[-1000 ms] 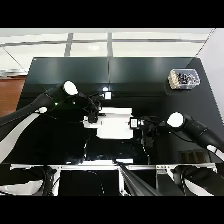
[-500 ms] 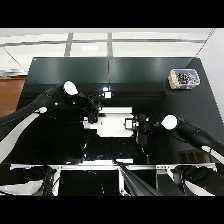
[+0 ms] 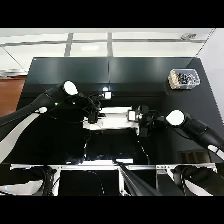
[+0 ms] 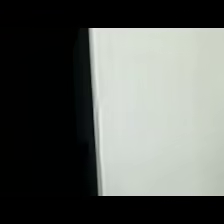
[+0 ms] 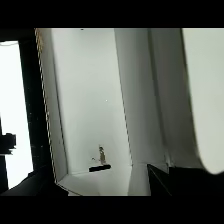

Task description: Fold the box and place the chain.

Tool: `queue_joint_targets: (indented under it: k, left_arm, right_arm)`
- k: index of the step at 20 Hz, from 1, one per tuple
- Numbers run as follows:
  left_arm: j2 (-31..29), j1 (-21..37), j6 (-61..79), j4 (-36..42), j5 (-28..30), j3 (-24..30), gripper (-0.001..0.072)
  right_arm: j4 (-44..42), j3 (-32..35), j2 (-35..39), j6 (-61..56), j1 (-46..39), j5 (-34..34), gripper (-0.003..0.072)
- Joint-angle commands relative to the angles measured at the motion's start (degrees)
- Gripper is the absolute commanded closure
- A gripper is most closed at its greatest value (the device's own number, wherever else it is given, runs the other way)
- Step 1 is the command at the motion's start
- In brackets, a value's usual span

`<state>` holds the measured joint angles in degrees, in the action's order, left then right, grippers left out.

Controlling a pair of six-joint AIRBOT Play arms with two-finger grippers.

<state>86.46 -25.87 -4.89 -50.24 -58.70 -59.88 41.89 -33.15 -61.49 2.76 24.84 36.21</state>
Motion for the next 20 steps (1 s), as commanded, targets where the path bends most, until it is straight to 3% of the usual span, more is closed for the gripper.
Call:
queue_joint_targets:
  k: [1,9,12,16,20]
  left_arm:
    - [-0.04,-0.04,0.15,-0.04,-0.35,0.04,0.0684]
    - [-0.04,-0.04,0.15,-0.02,-0.37,0.04,0.0684]
    - [-0.04,-0.04,0.15,0.33,-0.35,0.04,0.0684]
    - [-0.04,-0.07,0.15,0.37,-0.63,0.04,0.0685]
    - [-0.04,-0.09,0.15,0.37,-0.66,0.04,0.0684]
  right_arm:
    - [-1.29,-0.52,0.50,-0.15,-1.27,-0.02,0.0056]
    - [-6.73,-0.52,0.48,0.04,-1.44,-0.44,0.0056]
    - [-8.15,-0.52,0.48,0.13,-5.11,0.35,0.0056]
    - [-17.29,-0.52,-2.62,15.28,-7.39,5.01,0.0056]
    - [-19.02,-0.52,-6.38,18.16,-7.23,8.92,0.0056]
